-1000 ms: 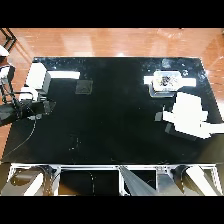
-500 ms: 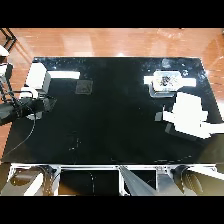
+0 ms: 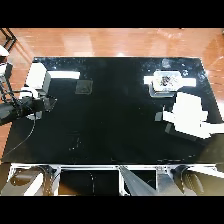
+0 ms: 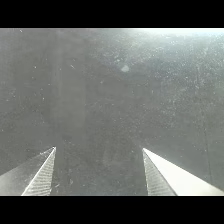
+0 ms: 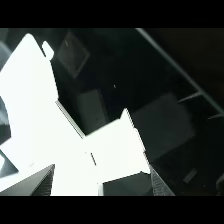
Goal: Fold the box and place the chain.
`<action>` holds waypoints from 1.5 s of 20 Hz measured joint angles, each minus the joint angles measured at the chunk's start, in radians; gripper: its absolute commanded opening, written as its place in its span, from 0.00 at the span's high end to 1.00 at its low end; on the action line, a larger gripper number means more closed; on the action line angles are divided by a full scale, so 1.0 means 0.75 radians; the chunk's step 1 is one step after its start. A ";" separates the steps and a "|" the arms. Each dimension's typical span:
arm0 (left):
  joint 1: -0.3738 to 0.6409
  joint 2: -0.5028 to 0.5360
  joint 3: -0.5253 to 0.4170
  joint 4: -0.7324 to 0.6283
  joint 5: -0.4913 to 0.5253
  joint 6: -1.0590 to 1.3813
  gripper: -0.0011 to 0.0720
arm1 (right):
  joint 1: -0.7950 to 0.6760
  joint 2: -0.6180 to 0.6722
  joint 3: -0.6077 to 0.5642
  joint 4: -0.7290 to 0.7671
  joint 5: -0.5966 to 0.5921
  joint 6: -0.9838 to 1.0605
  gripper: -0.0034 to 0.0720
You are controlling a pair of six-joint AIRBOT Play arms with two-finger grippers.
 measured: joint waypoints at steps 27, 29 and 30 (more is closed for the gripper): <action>0.000 0.000 0.000 -0.030 -0.007 0.000 0.12 | 0.286 -0.485 0.260 -0.085 0.322 -0.092 0.93; -0.001 0.000 0.000 -0.030 -0.007 0.000 0.12 | 0.310 -0.486 0.261 -0.073 0.351 -0.107 0.93; 0.000 0.000 0.000 -0.030 -0.007 0.000 0.12 | 0.322 -0.487 0.260 -0.066 0.365 -0.112 0.93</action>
